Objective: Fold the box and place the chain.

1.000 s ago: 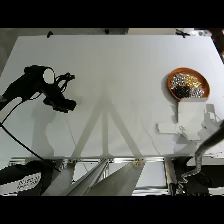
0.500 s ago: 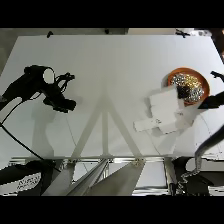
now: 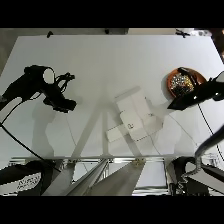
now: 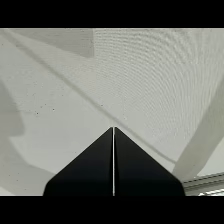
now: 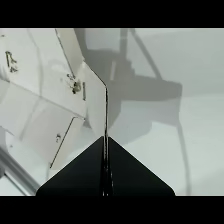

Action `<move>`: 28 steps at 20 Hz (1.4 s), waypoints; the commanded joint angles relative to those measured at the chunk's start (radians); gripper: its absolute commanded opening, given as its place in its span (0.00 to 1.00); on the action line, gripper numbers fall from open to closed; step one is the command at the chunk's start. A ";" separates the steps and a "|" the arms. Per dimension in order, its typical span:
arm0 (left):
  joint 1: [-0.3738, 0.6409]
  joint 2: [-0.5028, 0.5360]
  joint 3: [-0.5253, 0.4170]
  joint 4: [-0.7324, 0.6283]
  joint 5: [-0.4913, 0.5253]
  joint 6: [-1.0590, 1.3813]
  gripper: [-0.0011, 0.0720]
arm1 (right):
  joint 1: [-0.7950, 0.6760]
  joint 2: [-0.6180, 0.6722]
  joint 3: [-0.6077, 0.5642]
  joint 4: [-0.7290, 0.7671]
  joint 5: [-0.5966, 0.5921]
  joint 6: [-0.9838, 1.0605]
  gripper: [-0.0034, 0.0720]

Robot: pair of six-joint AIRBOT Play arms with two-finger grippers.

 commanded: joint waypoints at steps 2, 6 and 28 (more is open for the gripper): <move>0.000 0.000 0.000 0.000 0.000 0.000 0.03 | 0.065 0.219 -0.235 0.161 -0.213 0.003 0.06; 0.000 0.000 0.000 0.000 0.001 0.000 0.03 | 0.116 0.385 -0.419 0.226 -0.378 0.050 0.06; -0.002 -0.101 -0.013 -0.816 0.200 0.943 0.90 | 0.394 0.348 -0.568 0.248 -0.735 0.156 0.06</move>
